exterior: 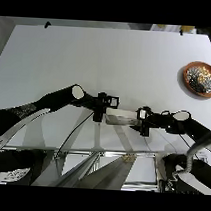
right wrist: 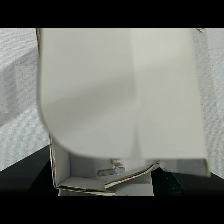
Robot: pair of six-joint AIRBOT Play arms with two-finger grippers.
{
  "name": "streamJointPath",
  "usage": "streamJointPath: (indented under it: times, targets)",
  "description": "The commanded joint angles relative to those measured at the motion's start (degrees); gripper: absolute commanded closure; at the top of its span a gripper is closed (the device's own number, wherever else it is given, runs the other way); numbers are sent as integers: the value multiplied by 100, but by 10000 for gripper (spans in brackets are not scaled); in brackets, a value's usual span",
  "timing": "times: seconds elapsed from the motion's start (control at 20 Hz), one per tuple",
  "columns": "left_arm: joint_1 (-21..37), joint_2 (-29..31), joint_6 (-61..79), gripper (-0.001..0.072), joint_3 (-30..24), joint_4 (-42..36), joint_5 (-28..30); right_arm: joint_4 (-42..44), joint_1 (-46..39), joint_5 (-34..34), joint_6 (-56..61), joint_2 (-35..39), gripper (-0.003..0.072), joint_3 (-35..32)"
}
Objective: Fold the box and place the chain.
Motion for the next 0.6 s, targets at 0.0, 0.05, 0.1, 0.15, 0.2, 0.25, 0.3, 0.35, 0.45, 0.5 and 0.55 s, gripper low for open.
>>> streamJointPath:
  times: [0.0,0.05,0.1,0.15,0.2,0.25,0.3,0.35,0.45,0.5,0.55]
  targets:
    - [0,0,2,696,0,0,0,-13,4,-2,2,-4,368,-2]
    - [0,0,2,696,0,0,0,-13,4,-2,2,-4,368,-2]
    - [0,0,2,696,0,0,0,-13,4,-2,2,-4,368,-2]
    - [0,0,2,696,0,0,0,-13,4,-2,2,-4,368,-2]
    - [0,0,2,696,0,0,0,-13,4,-2,2,-4,368,-2]
    - [0,0,2,696,0,0,0,-13,4,-2,2,-4,368,-2]
    - [0,0,2,696,0,0,0,-13,4,-2,2,-4,368,-2]
    - [0,0,2,696,0,0,0,-11,4,-2,2,-4,368,-2]
    - [0,0,2,697,0,-46,-2,-13,4,-2,2,-4,368,-2]
    - [0,0,2,696,0,-140,-42,-13,4,-2,2,-4,368,-2]
    - [0,0,2,696,0,-146,-42,-11,4,-2,2,-4,368,-2]
